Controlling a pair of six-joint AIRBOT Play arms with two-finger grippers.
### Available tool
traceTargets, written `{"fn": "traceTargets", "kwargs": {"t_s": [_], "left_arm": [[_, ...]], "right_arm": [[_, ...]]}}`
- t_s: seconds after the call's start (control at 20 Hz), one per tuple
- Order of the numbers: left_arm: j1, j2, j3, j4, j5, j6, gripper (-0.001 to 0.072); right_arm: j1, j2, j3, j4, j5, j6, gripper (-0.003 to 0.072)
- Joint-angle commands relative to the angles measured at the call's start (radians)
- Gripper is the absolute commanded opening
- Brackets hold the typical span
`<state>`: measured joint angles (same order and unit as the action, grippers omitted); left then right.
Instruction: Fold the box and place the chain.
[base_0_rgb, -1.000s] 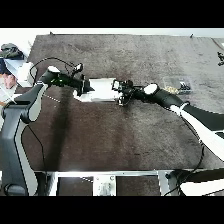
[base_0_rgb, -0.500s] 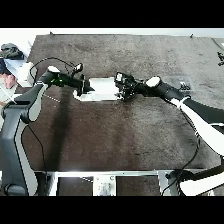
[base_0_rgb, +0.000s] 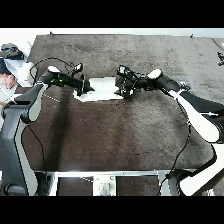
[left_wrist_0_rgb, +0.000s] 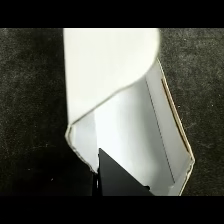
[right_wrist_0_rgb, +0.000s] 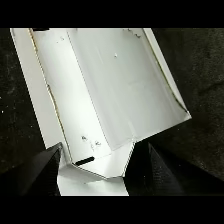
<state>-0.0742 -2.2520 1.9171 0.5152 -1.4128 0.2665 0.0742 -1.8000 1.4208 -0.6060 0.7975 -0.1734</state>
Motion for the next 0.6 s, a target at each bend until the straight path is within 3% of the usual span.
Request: {"fn": "traceTargets", "kwargs": {"t_s": [0.0, 0.4, 0.55], "left_arm": [[0.0, 0.0, 0.0, 0.0, 0.0, 0.0, 0.0011], [0.0, 0.0, 0.0, 0.0, 0.0, 0.0, 0.0011], [0.0, 0.0, 0.0, 0.0, 0.0, 0.0, 0.0011]], "right_arm": [[-0.007, -0.036, 0.051, -0.084, 0.068, 0.065, 0.0591], [-0.013, -0.045, 0.063, -0.078, 0.064, 0.027, 0.059], [-0.013, -0.101, 0.134, -0.071, 0.145, 0.04, 0.0591]]}}
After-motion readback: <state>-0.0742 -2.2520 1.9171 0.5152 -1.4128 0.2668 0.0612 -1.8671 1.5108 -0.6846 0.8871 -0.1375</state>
